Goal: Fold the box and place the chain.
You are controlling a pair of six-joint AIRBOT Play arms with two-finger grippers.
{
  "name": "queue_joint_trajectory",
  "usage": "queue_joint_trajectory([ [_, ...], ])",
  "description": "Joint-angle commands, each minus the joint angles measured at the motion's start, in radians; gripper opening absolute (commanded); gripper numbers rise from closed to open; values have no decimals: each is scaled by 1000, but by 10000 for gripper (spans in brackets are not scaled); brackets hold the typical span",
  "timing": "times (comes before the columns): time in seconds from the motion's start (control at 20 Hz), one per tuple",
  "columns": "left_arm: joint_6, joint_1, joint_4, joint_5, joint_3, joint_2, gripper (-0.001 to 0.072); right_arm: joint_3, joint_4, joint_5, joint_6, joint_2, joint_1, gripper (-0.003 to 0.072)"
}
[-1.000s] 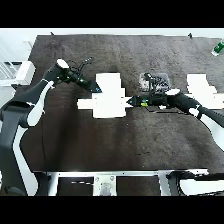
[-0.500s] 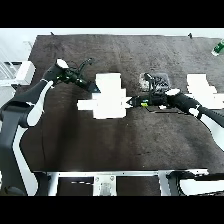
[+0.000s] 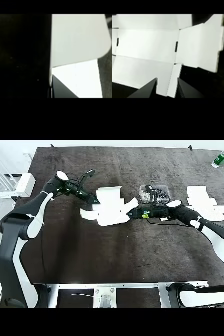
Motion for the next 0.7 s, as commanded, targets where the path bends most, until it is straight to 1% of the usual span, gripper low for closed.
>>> queue_joint_trajectory([
  [0.0,168,0,-49,-89,1,0,14,3,44,50,0,21,-89,312],
  [0.05,208,0,-68,-122,1,1,14,3,61,58,0,31,-126,312],
  [0.15,263,-3,-71,-157,-6,11,14,4,79,78,0,43,-202,313],
  [0.2,294,-3,-71,-158,-18,22,14,4,91,97,0,45,-240,313],
  [0.3,385,-7,-74,-141,-85,68,14,4,97,134,0,45,-292,312],
  [0.45,533,-11,-86,24,-252,164,14,3,97,145,0,45,-314,312],
  [0.65,705,-11,-112,114,-337,171,14,3,97,145,0,45,-312,313],
])
